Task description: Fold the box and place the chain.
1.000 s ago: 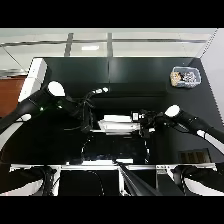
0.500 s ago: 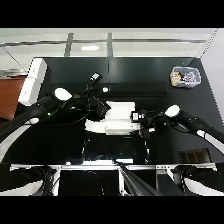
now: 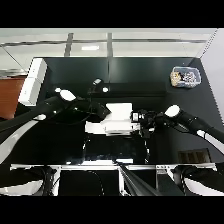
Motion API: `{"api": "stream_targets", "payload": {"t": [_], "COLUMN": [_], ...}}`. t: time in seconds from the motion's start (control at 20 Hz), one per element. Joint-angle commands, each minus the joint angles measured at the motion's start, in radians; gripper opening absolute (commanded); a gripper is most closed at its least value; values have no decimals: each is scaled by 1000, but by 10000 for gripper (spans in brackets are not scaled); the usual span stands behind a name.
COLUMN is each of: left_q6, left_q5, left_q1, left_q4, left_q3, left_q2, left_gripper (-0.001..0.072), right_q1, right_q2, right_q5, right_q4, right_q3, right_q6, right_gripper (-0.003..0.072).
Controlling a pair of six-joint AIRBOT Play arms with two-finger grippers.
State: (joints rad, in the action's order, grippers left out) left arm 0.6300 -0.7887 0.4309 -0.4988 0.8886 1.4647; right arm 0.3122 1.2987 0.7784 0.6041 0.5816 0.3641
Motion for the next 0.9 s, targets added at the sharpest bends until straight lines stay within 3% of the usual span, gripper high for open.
{"api": "stream_targets", "payload": {"t": [0.0, 0.3, 0.45, 0.6, 0.65, 0.7, 0.75, 0.85], "left_q6": [5, -69, -240, -368, -418, -468, -506, -590], "left_q5": [-24, -170, -233, -228, -207, -176, -133, -69], "left_q1": [-62, -83, -83, -82, -82, -82, -81, -62], "left_q4": [-24, -73, -88, -208, -257, -272, -262, -256], "left_q3": [5, -69, -153, -201, -202, -202, -201, -201], "left_q2": [-116, -344, -351, -312, -296, -282, -266, -235], "left_gripper": [22, 24, 24, 52, 276, 554, 715, 715], "right_q1": [0, 0, 0, 0, 0, 0, 0, 0], "right_q2": [0, 1, 0, 1, 0, 0, 1, 0], "right_q5": [-1, -1, -1, -1, -1, -1, -1, -1], "right_q4": [-2, -2, -2, -2, -2, -2, -2, -2], "right_q3": [0, 0, 0, 0, 0, 0, 0, 0], "right_q6": [-1, -1, -1, -1, -1, -1, -1, -1], "right_gripper": [66, 66, 66, 66, 66, 67, 66, 66]}}
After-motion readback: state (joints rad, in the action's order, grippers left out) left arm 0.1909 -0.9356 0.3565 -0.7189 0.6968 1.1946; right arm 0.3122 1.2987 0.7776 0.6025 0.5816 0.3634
